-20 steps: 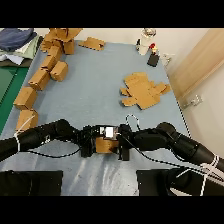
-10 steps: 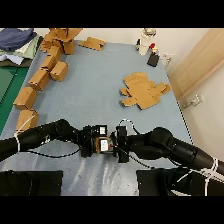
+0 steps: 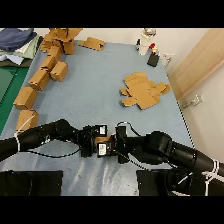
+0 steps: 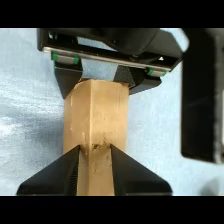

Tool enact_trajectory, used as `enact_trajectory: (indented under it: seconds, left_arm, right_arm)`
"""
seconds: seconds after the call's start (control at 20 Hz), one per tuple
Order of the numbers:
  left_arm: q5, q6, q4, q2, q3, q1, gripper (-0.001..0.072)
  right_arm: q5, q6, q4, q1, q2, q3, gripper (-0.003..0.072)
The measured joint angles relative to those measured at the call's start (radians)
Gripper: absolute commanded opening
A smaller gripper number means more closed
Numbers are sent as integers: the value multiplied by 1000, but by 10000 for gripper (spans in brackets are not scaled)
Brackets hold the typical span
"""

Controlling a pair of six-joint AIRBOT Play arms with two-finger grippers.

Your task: Fold the box.

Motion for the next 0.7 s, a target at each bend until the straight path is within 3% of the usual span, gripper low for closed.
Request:
enact_trajectory:
  seconds: [0.1,0.7]
  left_arm:
    - [0,0,0,0,0,0,467]
    - [0,1,1,0,0,0,467]
  right_arm:
    - [-2,14,-6,11,9,0,166]
    - [-10,53,-18,25,13,0,164]
